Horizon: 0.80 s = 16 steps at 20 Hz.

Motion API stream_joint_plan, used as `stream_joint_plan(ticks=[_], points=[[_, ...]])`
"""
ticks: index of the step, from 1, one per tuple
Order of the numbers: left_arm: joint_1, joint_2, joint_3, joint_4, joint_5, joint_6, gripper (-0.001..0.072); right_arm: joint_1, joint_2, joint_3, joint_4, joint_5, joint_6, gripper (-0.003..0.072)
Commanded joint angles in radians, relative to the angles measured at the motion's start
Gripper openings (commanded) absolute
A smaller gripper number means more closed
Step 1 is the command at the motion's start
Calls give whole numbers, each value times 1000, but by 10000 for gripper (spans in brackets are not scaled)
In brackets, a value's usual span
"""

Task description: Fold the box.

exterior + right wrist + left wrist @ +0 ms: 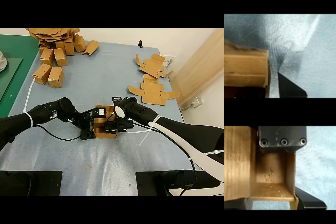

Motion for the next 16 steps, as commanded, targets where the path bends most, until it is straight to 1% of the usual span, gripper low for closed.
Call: stream_joint_plan(ticks=[1,2,3,10,13,14,15,16], points=[[1,1,0,0,0,-1,480,0,16,0,19,-6,6,253],[1,1,0,0,0,-1,480,0,26,0,19,-2,7,358],[1,1,0,0,0,-1,480,0,39,0,19,-3,7,403],[1,1,0,0,0,-1,480,0,162,0,19,26,51,403],[1,1,0,0,0,-1,480,-3,255,0,16,27,59,400],[1,1,0,0,0,-1,480,-15,295,0,10,44,59,312],[1,0,0,0,0,-1,480,-41,340,0,3,92,58,100],[1,1,0,0,0,-1,480,-79,383,-3,-22,155,58,2]])
